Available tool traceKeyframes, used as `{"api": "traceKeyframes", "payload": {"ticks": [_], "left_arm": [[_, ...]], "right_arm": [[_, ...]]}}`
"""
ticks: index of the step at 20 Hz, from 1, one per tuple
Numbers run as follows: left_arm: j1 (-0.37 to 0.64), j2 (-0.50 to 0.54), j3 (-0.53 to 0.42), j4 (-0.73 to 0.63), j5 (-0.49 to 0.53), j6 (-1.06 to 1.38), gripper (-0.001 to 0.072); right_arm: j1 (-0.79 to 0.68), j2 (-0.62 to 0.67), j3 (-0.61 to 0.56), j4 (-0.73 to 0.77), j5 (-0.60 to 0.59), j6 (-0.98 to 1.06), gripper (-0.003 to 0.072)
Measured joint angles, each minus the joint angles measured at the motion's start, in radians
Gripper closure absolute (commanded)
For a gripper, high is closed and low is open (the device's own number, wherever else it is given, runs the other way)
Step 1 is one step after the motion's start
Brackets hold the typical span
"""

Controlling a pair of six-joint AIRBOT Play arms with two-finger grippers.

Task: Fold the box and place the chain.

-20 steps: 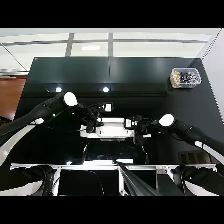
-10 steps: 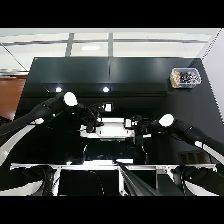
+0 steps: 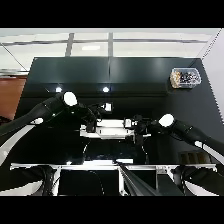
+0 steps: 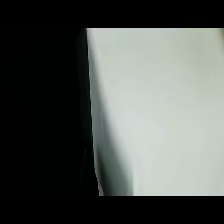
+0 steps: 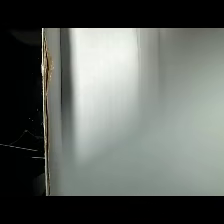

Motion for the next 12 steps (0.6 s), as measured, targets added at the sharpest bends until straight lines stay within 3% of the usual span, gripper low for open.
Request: {"api": "traceKeyframes", "payload": {"ticks": [1, 2, 6, 9, 10, 11, 12], "left_arm": [[0.000, 0.004, 0.008, 0.012, -0.014, -0.019, 0.0037], [0.000, 0.009, 0.017, 0.031, -0.026, -0.049, -0.0004], [0.003, 0.062, 0.059, 0.193, -0.098, -0.275, 0.0004], [0.040, 0.146, 0.072, 0.327, -0.198, -0.450, 0.0161], [0.064, 0.177, 0.075, 0.348, -0.232, -0.507, 0.0317], [0.097, 0.211, 0.076, 0.358, -0.270, -0.569, 0.0559], [0.134, 0.242, 0.076, 0.357, -0.316, -0.622, 0.0688]], "right_arm": [[0.000, 0.000, 0.000, 0.000, 0.000, 0.000, 0.0222], [0.000, 0.000, 0.000, -0.002, 0.000, 0.000, 0.0222], [0.000, 0.000, 0.000, -0.002, 0.001, 0.000, 0.0222], [0.000, 0.000, 0.000, -0.002, 0.001, 0.000, 0.0223], [0.000, 0.000, 0.000, -0.002, 0.001, 0.000, 0.0225], [0.000, 0.000, 0.000, -0.002, 0.001, 0.000, 0.0310], [0.000, 0.000, 0.000, -0.002, 0.001, 0.000, 0.0547]]}}
